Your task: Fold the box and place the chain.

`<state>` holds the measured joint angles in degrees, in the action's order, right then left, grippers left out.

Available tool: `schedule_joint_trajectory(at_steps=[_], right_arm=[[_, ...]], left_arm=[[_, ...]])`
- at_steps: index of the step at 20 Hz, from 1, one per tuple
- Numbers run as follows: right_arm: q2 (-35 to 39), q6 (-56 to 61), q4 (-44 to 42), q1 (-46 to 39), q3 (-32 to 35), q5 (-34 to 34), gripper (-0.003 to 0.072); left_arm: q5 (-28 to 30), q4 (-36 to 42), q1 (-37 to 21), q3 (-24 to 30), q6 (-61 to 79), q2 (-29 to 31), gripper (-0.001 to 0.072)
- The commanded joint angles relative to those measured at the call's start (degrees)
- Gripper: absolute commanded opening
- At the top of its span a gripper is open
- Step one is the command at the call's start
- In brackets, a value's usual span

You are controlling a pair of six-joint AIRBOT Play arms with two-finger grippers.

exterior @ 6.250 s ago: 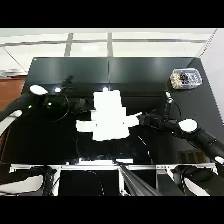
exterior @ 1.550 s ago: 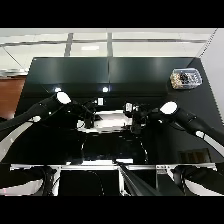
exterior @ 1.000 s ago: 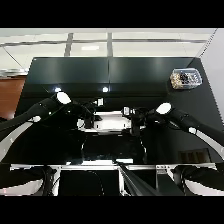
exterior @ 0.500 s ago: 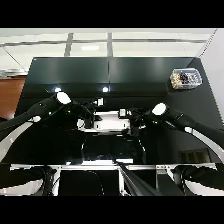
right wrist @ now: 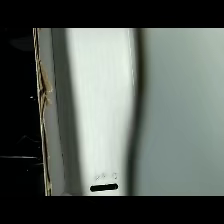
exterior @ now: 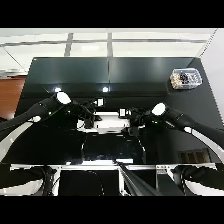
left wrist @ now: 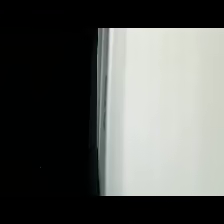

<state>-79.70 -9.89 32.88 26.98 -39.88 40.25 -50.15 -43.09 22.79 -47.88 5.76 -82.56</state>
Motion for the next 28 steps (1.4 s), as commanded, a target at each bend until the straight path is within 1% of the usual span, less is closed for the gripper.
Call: schedule_joint_trajectory(at_steps=[1, 2, 3, 4, 6, 7, 8, 9, 10, 11, 12, 13, 14, 15, 16, 17, 18, 19, 20, 21, 22, 24, 25, 26, 28], right_arm=[[0.0, 0.0, 0.2, 0.1, 0.0, 0.0, 0.0474], [0.0, 0.1, 0.2, 0.1, 0.0, 0.0, 0.0474], [0.0, 0.1, 0.2, 0.1, 0.0, 0.0, 0.0474], [0.0, 0.1, 0.1, 0.1, 0.0, 0.0, 0.0474], [0.0, 0.1, 0.2, 0.1, 0.0, 0.0, 0.0473], [0.0, 0.0, 0.2, 0.1, 0.0, 0.0, 0.0472], [0.0, 0.0, 0.2, 0.1, 0.0, 0.0, 0.0402], [0.0, 0.0, 0.2, 0.1, 0.0, 0.0, 0.0208], [0.0, 0.0, 0.2, 0.1, 0.0, 0.0, 0.0196], [0.0, 0.0, 0.2, 0.1, 0.0, 0.0, 0.0196], [0.0, 0.0, 0.1, 0.1, 0.0, 0.0, 0.0196], [0.0, 0.0, 0.1, 0.1, 0.0, 0.0, 0.0196], [0.0, 0.0, 0.1, 0.1, 0.0, 0.0, 0.0197], [0.0, 0.0, 0.2, 0.0, 0.0, 0.0, 0.0196], [0.0, 0.0, 0.2, 0.0, 0.0, 0.0, 0.0196], [0.0, 0.0, 0.2, 0.0, 0.0, 0.0, 0.0196], [0.0, 0.0, 0.2, 0.0, 0.0, 0.0, 0.0196], [0.0, 0.0, 0.2, 0.0, 0.0, 0.0, 0.0196], [0.0, 0.0, 0.2, 0.0, 0.0, 0.0, 0.0196], [0.0, 0.0, 0.2, 0.0, 0.0, 0.0, 0.0196], [0.0, 0.0, 0.2, 0.0, 0.0, 0.0, 0.0196], [0.0, 0.0, 0.2, 0.0, 0.0, 0.0, 0.0196], [0.0, 0.0, 0.2, 0.0, 0.0, 0.0, 0.0196], [0.0, 0.0, 0.2, 0.0, 0.0, 0.0, 0.0196], [0.0, 0.0, 0.2, 0.0, 0.0, 0.0, 0.0196]], left_arm=[[-0.7, -1.8, -0.4, -0.8, -1.0, 1.2, 0.0365], [-0.9, -3.8, -0.7, -1.2, -3.2, 2.5, 0.0563], [-1.5, -6.3, -1.3, -1.8, -6.9, 4.2, 0.0665], [-2.6, -9.6, -2.2, -2.4, -11.1, 6.3, 0.0681], [-5.6, -15.9, -4.3, -2.8, -20.6, 10.9, 0.0681], [-8.5, -18.6, -5.7, -2.8, -27.1, 13.2, 0.068], [-12.4, -20.0, -7.1, -2.8, -32.8, 14.9, 0.068], [-16.5, -19.6, -8.4, -2.8, -38.2, 15.9, 0.0677], [-21.2, -17.8, -9.3, -2.6, -44.2, 16.1, 0.0675], [-24.7, -15.1, -9.7, -1.8, -49.2, 16.0, 0.0622], [-27.3, -10.8, -9.6, -0.1, -52.5, 16.0, 0.0362], [-28.2, -5.6, -9.1, 2.2, -52.2, 16.0, 0.0061], [-27.1, 1.0, -8.3, 4.7, -49.7, 16.0, 0.0025], [-24.5, 7.5, -7.6, 6.6, -45.6, 16.0, 0.0025], [-19.7, 14.5, -7.0, 8.1, -40.8, 16.0, 0.0025], [-13.4, 20.2, -6.6, 9.0, -37.1, 16.0, 0.0025], [-4.7, 24.1, -6.2, 9.4, -35.1, 16.0, 0.0025], [3.8, 24.8, -5.6, 9.5, -34.4, 16.0, 0.0025], [12.1, 23.5, -4.9, 9.5, -34.4, 15.7, 0.0025], [16.6, 21.9, -4.5, 9.5, -34.4, 14.9, 0.0025], [17.4, 19.5, -4.5, 9.5, -34.4, 13.7, 0.0026], [13.2, 15.2, -4.4, 9.5, -34.4, 10.3, 0.0025], [10.4, 15.0, -4.2, 9.5, -34.5, 8.2, 0.0024], [9.1, 15.4, -3.9, 9.5, -34.5, 6.5, 0.0024], [10.1, 15.5, -3.0, 9.5, -34.5, 4.3, 0.0024]])
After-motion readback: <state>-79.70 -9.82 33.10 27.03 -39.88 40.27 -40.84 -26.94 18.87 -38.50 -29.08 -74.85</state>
